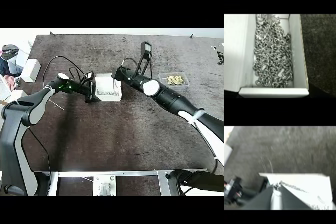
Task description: Fold the box and place the chain.
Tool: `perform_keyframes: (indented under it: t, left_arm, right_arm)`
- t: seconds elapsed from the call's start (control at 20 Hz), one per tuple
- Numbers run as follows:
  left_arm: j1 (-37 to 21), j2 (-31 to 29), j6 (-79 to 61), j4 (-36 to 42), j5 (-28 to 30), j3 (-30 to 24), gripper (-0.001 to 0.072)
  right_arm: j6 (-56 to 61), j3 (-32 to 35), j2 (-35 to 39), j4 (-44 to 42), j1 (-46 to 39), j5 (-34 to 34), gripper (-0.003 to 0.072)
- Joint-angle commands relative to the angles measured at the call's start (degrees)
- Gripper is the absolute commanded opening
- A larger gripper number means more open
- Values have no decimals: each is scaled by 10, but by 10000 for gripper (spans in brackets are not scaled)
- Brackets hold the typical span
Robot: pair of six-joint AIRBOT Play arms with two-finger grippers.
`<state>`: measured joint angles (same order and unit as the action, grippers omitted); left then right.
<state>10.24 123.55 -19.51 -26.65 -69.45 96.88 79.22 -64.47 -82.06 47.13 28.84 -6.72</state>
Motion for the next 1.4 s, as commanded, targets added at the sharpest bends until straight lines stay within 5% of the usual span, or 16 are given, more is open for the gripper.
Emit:
perform_keyframes:
  t: [0.0,0.05,0.25,0.35,0.5,0.75,0.9,1.25,1.35]
  left_arm:
    - [0,0,0,0,0,0,418]
    - [0,0,0,0,0,0,418]
    - [0,0,0,0,0,0,418]
    - [0,0,0,0,0,0,418]
    - [0,0,0,0,0,0,418]
    - [0,0,0,1,0,0,418]
    - [0,0,0,1,0,0,418]
    - [0,0,0,1,0,0,418]
    - [0,0,0,1,0,0,418]
  right_arm:
    - [0,0,-23,6,1,-30,306]
    - [-2,0,-17,22,0,-30,214]
    - [-10,-19,22,84,-58,-77,216]
    - [-67,-53,23,90,-101,-108,92]
    - [-155,-123,-1,66,-174,-188,91]
    - [-448,-266,-140,-176,-269,-412,90]
    - [-539,-348,-243,-236,-280,-514,28]
    - [-634,-398,-342,-246,-254,-601,32]
    - [-664,-398,-342,-242,-244,-623,133]
